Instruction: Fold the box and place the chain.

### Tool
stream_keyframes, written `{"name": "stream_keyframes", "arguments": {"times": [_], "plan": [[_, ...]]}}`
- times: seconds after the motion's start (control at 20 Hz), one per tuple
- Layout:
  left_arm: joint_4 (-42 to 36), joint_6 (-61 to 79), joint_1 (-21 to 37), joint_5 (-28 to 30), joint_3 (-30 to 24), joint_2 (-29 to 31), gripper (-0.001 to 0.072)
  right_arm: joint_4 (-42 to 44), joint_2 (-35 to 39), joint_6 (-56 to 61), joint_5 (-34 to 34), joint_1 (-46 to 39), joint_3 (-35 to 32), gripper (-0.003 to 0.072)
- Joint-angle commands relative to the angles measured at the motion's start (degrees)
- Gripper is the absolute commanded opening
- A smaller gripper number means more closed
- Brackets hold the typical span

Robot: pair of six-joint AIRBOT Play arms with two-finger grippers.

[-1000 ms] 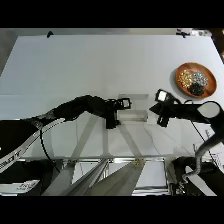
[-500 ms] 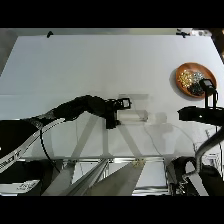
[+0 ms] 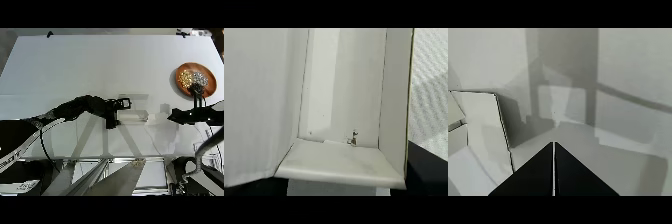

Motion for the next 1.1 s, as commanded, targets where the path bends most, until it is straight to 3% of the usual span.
{"name": "stream_keyframes", "arguments": {"times": [0.0,0.2,0.5,0.75,0.9,0.95,1.0,1.05], "plan": [[0.0,0.0,0.0,0.0,0.0,0.0,0.0316,5.8,-4.8,-3.9,0.3,-0.1,0.0,0.0011],[0.0,0.0,0.0,0.0,0.0,0.0,0.0316,12.1,-7.1,-9.0,2.6,-0.1,0.0,0.0011],[0.0,0.0,0.0,0.0,0.0,0.0,0.0316,11.8,-7.2,-9.5,1.1,0.5,-1.5,0.0012],[0.0,0.0,0.0,0.0,0.0,0.0,0.0316,11.3,-7.2,-7.7,-3.1,9.6,-1.5,0.0012],[0.0,0.0,0.0,0.0,0.0,0.0,0.0316,12.4,-7.2,-7.3,-2.2,11.7,-1.5,0.0013],[0.0,0.0,0.0,0.0,0.0,0.0,0.0316,13.3,-7.1,-7.4,-1.6,11.7,-1.5,0.0040],[0.0,0.0,0.0,0.0,0.0,0.0,0.0316,14.0,-6.9,-7.4,-0.9,11.7,-1.1,0.0212],[0.0,0.0,0.0,0.0,0.0,0.0,0.0316,14.1,-6.6,-7.4,0.1,11.7,-0.2,0.0245]]}}
